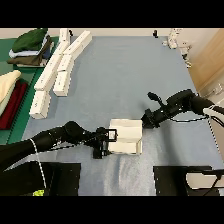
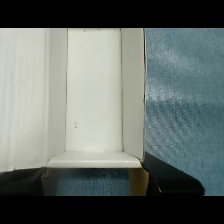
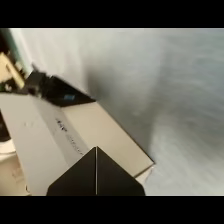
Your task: Fold the box.
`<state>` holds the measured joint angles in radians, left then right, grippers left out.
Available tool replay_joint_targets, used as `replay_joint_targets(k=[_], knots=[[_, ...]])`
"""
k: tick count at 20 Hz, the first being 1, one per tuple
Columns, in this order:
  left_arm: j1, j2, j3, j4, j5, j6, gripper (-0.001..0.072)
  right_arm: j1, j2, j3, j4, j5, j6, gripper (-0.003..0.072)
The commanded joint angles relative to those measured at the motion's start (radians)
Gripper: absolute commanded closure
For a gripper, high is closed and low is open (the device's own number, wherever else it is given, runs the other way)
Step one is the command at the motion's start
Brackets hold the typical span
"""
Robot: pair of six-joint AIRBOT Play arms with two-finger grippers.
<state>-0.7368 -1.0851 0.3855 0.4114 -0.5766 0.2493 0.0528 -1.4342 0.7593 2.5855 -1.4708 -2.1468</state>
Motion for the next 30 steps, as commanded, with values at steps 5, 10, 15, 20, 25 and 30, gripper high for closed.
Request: replay_joint_targets(k=[5, 10, 15, 20, 25, 30], knots=[[0.001, 0.000, 0.001, 0.000, 0.000, 0.000, 0.0201, 0.138, 0.100, -0.037, 0.065, -0.041, -0.220, 0.0684], [0.001, 0.000, 0.001, 0.000, 0.000, 0.000, 0.0201, 0.222, 0.327, -0.164, 0.057, 0.164, -0.324, 0.0683], [0.001, 0.000, 0.001, 0.000, 0.000, 0.000, 0.0201, 0.388, 0.548, -0.292, 0.013, 0.444, -0.400, 0.0682], [0.001, 0.000, 0.001, 0.000, 0.000, 0.000, 0.0201, 0.615, 0.711, -0.415, -0.129, 0.792, -0.438, 0.0682], [0.001, 0.000, 0.001, 0.000, 0.000, 0.000, 0.0201, 0.756, 0.753, -0.430, -0.316, 0.913, -0.438, 0.0678], [0.001, 0.000, 0.001, 0.000, 0.000, 0.000, 0.0201, 0.779, 0.756, -0.373, -0.361, 0.850, -0.438, 0.0396]])
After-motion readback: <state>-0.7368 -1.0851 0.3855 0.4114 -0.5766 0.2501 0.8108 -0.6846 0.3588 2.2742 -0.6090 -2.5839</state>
